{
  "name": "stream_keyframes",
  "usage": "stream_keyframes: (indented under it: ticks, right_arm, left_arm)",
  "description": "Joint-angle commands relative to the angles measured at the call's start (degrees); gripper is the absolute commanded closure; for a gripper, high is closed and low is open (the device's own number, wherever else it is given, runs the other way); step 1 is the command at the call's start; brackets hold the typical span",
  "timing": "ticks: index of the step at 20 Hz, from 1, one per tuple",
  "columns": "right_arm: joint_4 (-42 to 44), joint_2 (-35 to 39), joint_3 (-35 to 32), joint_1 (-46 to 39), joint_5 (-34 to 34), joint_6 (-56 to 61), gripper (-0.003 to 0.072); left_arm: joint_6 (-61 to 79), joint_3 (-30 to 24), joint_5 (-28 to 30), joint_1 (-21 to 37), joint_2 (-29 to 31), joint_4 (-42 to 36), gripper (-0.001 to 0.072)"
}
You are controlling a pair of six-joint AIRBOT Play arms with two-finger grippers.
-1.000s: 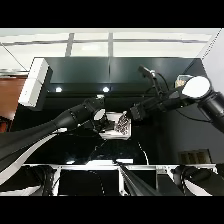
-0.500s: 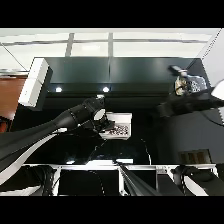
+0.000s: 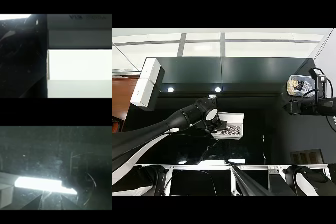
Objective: Fold the box and place the chain.
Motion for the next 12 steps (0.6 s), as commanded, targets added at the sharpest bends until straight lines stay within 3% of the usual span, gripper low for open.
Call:
stream_keyframes:
  ticks: [1, 2, 4, 5, 8, 12]
  right_arm:
    - [0.5, 0.2, -2.0, -0.6, -1.9, -0.4, 0.0417]
    - [0.5, 0.2, -2.1, -0.6, -1.9, -0.4, 0.0418]
    - [0.6, 0.2, -2.1, -0.6, -2.0, -0.4, 0.0418]
    - [0.6, 0.2, -2.1, -0.6, -2.0, -0.4, 0.0418]
    - [0.7, 0.2, -2.1, -0.6, -2.0, -0.3, 0.0417]
    - [0.7, 0.2, -2.1, -0.6, -2.0, -0.3, 0.0417]
  left_arm:
    - [0.2, 0.2, -0.3, 0.0, 0.0, 0.0, 0.0682]
    - [-0.9, 0.5, -0.8, 0.0, 0.0, 0.0, 0.067]
    - [-1.7, 1.6, -1.3, 0.0, 0.1, 0.1, 0.0381]
    - [-1.9, 2.3, -1.4, 0.0, 0.3, 0.3, 0.029]
    - [-1.1, 3.2, -1.2, 0.0, 3.4, 1.9, 0.0284]
    - [4.1, 2.0, -3.1, 0.0, 12.3, 8.5, 0.0284]
